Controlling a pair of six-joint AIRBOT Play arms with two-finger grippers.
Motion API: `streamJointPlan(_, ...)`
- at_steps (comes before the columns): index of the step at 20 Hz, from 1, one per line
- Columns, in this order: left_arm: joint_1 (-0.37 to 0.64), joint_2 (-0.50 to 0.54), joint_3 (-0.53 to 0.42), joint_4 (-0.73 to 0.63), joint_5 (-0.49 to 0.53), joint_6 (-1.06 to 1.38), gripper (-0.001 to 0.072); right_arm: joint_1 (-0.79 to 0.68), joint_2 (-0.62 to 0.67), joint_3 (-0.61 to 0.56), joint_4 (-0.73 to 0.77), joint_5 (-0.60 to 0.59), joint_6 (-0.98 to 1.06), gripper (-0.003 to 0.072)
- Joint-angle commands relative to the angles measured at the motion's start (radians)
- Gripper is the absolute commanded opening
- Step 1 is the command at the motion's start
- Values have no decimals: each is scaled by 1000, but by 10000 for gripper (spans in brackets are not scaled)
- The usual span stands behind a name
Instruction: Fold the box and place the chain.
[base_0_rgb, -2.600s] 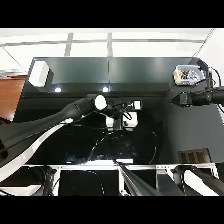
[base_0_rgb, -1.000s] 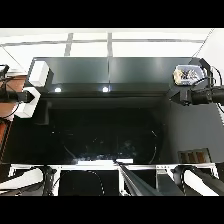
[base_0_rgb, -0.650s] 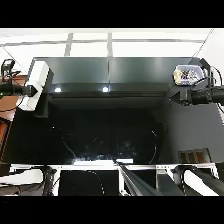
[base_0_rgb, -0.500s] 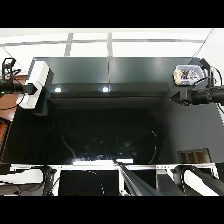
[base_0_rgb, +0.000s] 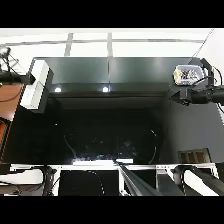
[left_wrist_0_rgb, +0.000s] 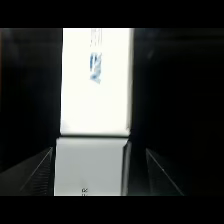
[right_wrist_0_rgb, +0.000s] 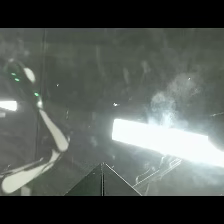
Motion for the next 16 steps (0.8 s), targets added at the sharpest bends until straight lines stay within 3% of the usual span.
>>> streamJointPlan(1, -31, 96, 87, -2, -91, -187, 623, 51, 1, -1, -10, -92, 0, 14)
streamJointPlan(2, -43, 132, 86, -1, -127, -251, 350, 84, 1, -3, -14, -137, -1, 14)
streamJointPlan(3, -56, 167, 81, -11, -185, -269, 31, 124, 1, -8, -14, -190, -2, 14)
streamJointPlan(5, -101, 242, 26, -80, -233, -229, 26, 209, 1, -9, -34, -282, -35, 14)
streamJointPlan(7, -184, 331, -86, -98, -228, -164, 25, 295, 1, -20, -100, -405, -56, 10)
streamJointPlan(9, -285, 431, -249, -103, -140, -164, 24, 378, 1, -80, -172, -612, -57, 7)
streamJointPlan(12, -417, 584, -530, -94, 92, -164, 26, 443, 1, -217, -192, -907, -56, 12)
streamJointPlan(14, -443, 639, -646, -91, 186, -164, 27, 431, 1, -250, -219, -936, -56, 15)
streamJointPlan(16, -441, 652, -683, -95, 198, -164, 28, 423, 1, -250, -230, -909, -56, 15)
